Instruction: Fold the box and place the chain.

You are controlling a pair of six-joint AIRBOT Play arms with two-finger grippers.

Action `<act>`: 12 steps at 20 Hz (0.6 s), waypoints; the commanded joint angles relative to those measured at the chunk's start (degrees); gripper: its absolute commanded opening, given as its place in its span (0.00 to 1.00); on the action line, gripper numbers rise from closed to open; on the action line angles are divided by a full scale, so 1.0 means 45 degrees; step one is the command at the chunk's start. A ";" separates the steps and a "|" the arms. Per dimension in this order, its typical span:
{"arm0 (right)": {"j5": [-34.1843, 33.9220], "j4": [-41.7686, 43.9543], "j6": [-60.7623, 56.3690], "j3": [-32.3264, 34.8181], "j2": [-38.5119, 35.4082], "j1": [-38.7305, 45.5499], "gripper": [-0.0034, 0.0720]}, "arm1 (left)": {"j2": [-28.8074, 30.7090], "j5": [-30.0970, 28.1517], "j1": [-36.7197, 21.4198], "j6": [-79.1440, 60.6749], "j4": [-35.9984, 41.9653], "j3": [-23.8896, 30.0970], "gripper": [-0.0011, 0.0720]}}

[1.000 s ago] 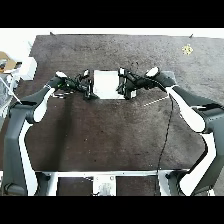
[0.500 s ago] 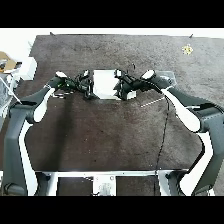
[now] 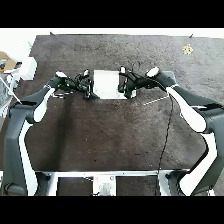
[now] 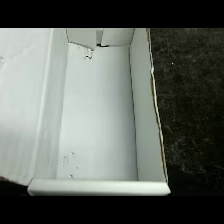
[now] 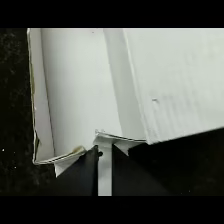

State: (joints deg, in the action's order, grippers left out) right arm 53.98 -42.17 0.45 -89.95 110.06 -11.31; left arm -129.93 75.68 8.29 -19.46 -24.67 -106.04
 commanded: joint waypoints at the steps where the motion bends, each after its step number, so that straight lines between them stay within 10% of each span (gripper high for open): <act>1: 0.0053 -0.2254 -0.3560 -0.0015 -0.1054 0.0238 0.07 | -0.0005 0.0039 -0.0005 -0.0019 -0.0034 -0.0005 0.50; 12: 0.1749 -0.4231 -1.4421 0.0903 -0.2783 0.2293 0.07 | -0.0005 0.0039 -0.0005 -0.0019 -0.0034 -0.0005 0.50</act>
State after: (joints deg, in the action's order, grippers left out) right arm 62.22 -60.23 -53.45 -88.09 97.95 -3.95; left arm -129.93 75.88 8.29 -19.49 -24.80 -106.04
